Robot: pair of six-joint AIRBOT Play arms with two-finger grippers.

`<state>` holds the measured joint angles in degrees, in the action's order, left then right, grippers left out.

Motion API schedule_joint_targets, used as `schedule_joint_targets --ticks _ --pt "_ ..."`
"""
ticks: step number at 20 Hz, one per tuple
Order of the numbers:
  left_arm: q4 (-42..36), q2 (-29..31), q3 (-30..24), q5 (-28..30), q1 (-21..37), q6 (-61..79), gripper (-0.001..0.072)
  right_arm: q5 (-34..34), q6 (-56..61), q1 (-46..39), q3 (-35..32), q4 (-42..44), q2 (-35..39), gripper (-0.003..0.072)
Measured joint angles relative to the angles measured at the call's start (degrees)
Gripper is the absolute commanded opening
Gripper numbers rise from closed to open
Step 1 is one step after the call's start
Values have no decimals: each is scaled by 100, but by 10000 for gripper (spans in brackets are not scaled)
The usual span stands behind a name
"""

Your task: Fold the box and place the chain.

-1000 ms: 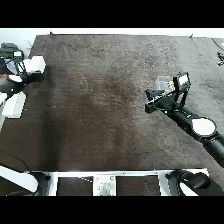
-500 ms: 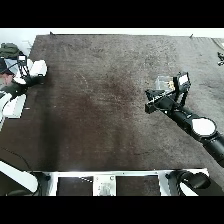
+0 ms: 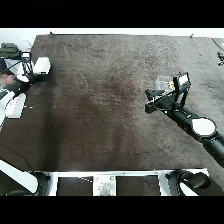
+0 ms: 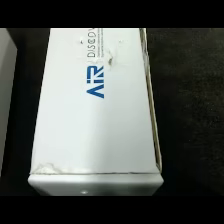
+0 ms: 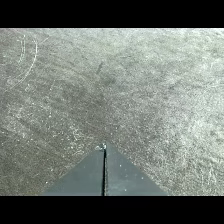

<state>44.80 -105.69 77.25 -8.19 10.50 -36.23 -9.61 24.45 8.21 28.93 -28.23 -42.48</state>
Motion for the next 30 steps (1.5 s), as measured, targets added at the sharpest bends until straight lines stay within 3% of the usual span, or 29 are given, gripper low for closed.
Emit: schedule_joint_targets --ticks 7,8,9,10,12,21,27,28,29,30 --pt "-11 -76 42 -61 66 -363 13 -2 0 0 2 -2 0 -18" --pt "-13 -96 42 -76 68 -387 128 -2 0 0 2 -2 0 -18" --pt "-17 -105 42 -76 68 -396 570 -2 0 0 2 -2 0 -17" --pt "-17 -118 42 -83 68 -404 702 -2 0 0 0 -2 0 -18" --pt "-20 -138 42 -92 68 -433 716 -2 0 2 2 -2 0 -18" --pt "-22 22 63 7 72 -431 716 -22 0 2 2 -2 0 -18" --pt "-17 468 61 -127 72 -428 713 -26 0 0 2 -2 4 -17" --pt "-17 621 61 -212 72 -428 611 -26 0 0 0 -2 4 -17" --pt "-17 785 61 -328 72 -422 308 -28 0 0 0 -2 4 -17" --pt "-15 975 61 -483 72 -402 93 -26 0 0 0 -2 7 -18"
